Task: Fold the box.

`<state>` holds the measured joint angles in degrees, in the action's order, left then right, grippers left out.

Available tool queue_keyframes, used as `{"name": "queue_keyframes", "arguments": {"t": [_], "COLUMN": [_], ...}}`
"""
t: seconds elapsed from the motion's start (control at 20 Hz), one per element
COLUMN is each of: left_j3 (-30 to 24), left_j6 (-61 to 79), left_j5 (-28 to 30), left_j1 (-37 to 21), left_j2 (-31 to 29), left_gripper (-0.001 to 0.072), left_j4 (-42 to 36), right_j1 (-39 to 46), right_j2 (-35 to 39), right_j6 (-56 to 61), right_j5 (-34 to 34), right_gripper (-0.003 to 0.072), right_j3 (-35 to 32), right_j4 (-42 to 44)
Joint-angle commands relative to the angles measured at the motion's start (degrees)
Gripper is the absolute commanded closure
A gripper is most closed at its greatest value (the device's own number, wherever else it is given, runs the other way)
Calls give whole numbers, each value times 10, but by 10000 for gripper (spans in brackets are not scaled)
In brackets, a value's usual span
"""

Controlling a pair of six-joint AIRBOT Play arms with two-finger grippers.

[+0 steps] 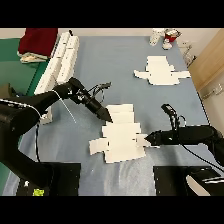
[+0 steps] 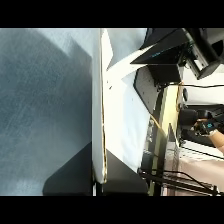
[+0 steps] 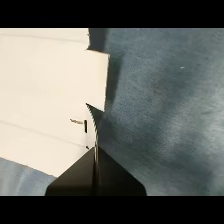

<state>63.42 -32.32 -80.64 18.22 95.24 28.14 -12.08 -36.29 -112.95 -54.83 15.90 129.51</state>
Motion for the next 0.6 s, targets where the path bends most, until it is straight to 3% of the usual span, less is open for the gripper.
{"name": "queue_keyframes", "arguments": {"t": [0.0, 0.05, 0.15, 0.3, 0.55], "left_j3": [3, 3, 3, 8, -3], "left_j6": [20, 19, 19, 65, 160], "left_j5": [-9, -8, -10, -4, 34], "left_j1": [0, 0, 0, 0, 9], "left_j2": [1, 1, 1, 0, -52], "left_gripper": [696, 695, 695, 697, 702], "left_j4": [8, 2, -13, -14, -10], "right_j1": [-1, -1, -1, 0, 12], "right_j2": [-2, -2, -2, -2, -2], "right_j6": [0, 0, 0, 3, 153], "right_j5": [0, 2, 14, 30, 33], "right_gripper": [684, 644, 358, 342, 341], "right_j3": [0, 0, 0, 14, 70], "right_j4": [-1, -1, -4, -78, -317]}}
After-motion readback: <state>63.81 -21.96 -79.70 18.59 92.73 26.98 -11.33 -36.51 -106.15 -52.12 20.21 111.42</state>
